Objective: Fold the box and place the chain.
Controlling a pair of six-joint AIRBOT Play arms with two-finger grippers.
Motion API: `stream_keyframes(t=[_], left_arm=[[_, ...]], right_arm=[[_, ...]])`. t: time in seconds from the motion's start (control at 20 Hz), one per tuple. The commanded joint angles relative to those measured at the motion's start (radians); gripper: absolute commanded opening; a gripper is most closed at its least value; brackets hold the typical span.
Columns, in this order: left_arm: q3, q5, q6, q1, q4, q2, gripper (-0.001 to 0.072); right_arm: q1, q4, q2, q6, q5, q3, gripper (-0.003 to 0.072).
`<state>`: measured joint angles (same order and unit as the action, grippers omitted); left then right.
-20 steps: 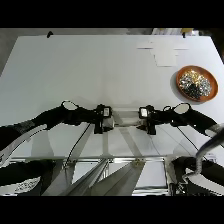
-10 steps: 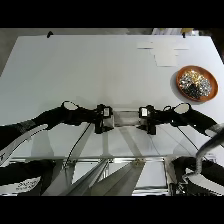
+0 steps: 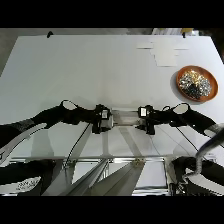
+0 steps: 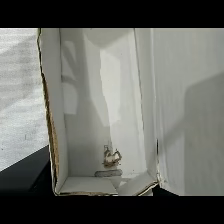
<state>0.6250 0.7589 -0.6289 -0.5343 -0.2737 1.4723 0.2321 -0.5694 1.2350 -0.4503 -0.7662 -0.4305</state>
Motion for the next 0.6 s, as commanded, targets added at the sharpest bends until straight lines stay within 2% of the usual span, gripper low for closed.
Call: stream_keyframes(t=[0.0,0.35,0.55], left_arm=[[0.0,0.031,0.0,0.016,-0.008,-0.006,0.0708],[-0.001,0.103,0.001,0.048,-0.033,-0.052,0.071],[-0.001,0.085,0.005,0.026,-0.03,-0.047,0.0709]], right_arm=[[-0.001,-0.002,-0.001,0.0,-0.004,0.0,0.0271],[-0.001,-0.002,-0.001,0.0,-0.004,0.0,0.0271],[-0.001,-0.003,-0.001,0.0,-0.004,0.0,0.0271]])
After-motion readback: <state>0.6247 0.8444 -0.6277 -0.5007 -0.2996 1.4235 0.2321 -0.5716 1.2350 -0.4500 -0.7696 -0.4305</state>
